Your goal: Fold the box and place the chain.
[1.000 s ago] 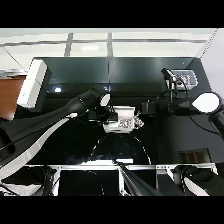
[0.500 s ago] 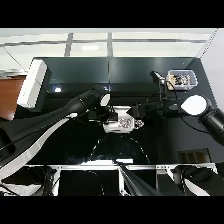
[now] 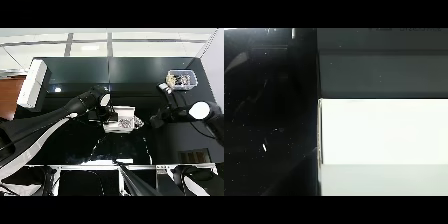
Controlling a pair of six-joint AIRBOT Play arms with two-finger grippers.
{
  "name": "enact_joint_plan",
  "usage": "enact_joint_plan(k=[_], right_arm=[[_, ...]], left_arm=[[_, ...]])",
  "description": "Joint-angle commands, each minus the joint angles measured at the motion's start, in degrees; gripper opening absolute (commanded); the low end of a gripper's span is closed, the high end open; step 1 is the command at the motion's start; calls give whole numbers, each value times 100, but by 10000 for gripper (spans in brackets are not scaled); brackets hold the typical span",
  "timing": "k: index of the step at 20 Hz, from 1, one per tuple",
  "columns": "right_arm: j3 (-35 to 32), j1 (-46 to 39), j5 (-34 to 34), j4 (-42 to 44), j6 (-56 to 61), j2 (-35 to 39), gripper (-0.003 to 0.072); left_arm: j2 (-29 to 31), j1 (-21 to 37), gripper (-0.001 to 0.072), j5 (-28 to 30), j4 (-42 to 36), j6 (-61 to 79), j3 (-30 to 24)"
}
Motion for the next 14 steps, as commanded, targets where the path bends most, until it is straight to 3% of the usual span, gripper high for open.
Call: enact_joint_plan(k=[1,3,6,14], right_arm=[[-505,129,-861,44,-2387,-275,720],[-507,155,-1224,896,-4059,-662,720],[-503,157,-1167,2555,-6690,-1158,720],[-503,155,-1460,2841,-7049,-1604,720]], left_arm=[[0,2,30,9,0,0,4],[0,2,31,2,-2,0,4],[0,2,31,0,-9,0,4],[0,2,31,4,-22,0,4]])
